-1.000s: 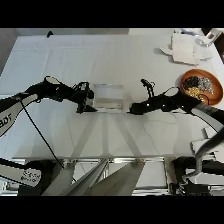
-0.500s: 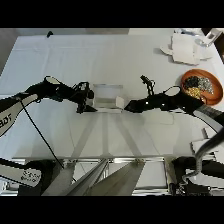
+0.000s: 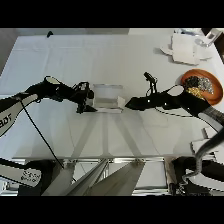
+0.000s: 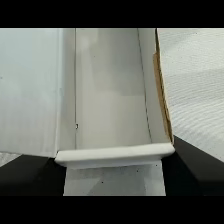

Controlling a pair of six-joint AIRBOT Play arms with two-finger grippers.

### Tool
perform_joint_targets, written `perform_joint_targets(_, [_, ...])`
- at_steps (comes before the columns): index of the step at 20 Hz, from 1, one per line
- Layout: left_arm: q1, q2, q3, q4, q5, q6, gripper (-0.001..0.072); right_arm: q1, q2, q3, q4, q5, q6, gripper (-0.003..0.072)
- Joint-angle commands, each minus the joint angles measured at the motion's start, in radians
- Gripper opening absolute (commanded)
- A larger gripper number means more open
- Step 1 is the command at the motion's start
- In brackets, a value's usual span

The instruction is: Fold the box and place the chain.

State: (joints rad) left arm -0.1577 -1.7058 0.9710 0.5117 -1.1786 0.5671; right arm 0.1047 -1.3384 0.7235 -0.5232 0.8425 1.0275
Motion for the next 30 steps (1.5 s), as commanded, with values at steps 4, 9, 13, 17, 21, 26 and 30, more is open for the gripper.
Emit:
perform_joint_targets(4, [0.000, 0.000, 0.001, 0.000, 0.000, 0.000, 0.0154, 0.084, 0.011, 0.001, -0.022, -0.105, 0.020, 0.0460])
perform_joint_targets(9, [0.000, 0.000, 0.001, 0.000, 0.000, 0.000, 0.0154, 0.121, 0.011, 0.001, -0.016, -0.207, 0.075, 0.0460])
perform_joint_targets(13, [0.000, 0.000, 0.001, 0.000, 0.000, 0.000, 0.0154, 0.134, 0.011, 0.001, 0.007, -0.240, 0.076, 0.0458])
perform_joint_targets(17, [0.000, 0.000, 0.001, 0.000, 0.000, 0.000, 0.0154, 0.158, 0.008, 0.001, 0.006, -0.294, 0.076, 0.0458])
perform_joint_targets(21, [0.000, 0.000, 0.001, 0.000, 0.000, 0.000, 0.0154, 0.190, -0.008, 0.001, 0.007, -0.312, 0.077, 0.0458])
perform_joint_targets(26, [0.000, 0.000, 0.001, 0.000, 0.000, 0.000, 0.0154, 0.212, -0.010, 0.001, 0.004, -0.410, 0.102, 0.0456])
perform_joint_targets(30, [0.000, 0.000, 0.001, 0.000, 0.000, 0.000, 0.0154, 0.214, -0.011, 0.001, -0.053, -0.414, 0.102, 0.0455])
